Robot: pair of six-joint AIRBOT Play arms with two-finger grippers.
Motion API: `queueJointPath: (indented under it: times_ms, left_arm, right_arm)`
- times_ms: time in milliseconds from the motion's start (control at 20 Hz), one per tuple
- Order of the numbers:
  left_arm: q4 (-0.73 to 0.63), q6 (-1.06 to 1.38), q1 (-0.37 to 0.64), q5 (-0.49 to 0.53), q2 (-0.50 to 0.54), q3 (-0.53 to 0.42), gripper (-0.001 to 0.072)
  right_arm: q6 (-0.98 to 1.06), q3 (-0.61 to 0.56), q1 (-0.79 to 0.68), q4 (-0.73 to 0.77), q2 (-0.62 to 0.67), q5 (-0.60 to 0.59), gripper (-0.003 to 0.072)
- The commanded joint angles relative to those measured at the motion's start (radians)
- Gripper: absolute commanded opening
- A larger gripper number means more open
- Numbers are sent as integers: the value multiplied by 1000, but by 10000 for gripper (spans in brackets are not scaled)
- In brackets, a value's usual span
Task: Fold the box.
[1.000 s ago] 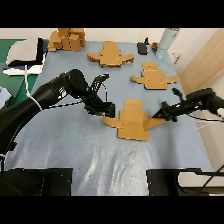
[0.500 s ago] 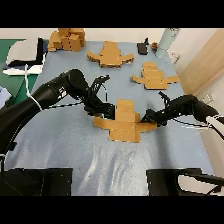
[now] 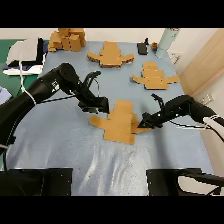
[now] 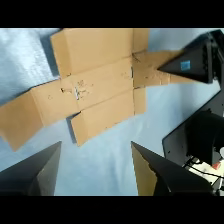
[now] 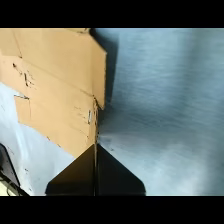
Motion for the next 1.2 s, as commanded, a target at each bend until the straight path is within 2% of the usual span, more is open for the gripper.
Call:
queueJointPath:
  times_ms: [0,150,450,700,850,900,950,1150]
  left_arm:
    - [-96,103,104,-65,-56,2,656]
    - [-223,286,180,-88,-114,2,657]
    - [-220,396,243,-102,-221,2,656]
    - [-186,387,243,-96,-317,2,656]
    - [-256,428,238,-97,-352,2,653]
    - [-317,474,238,-107,-362,2,541]
    - [-376,525,238,-132,-372,2,466]
    - [-410,564,245,-245,-400,14,465]
  right_arm:
    - [-92,0,90,27,2,28,5]
    - [-189,-5,184,21,27,79,4]
    - [-209,-36,334,-69,132,260,4]
    - [-209,-37,352,-75,134,263,4]
    - [-209,-37,352,-75,134,264,4]
    - [-209,-37,352,-76,134,267,4]
    - [-209,-37,352,-76,133,271,4]
    - [-209,-37,352,-76,132,274,4]
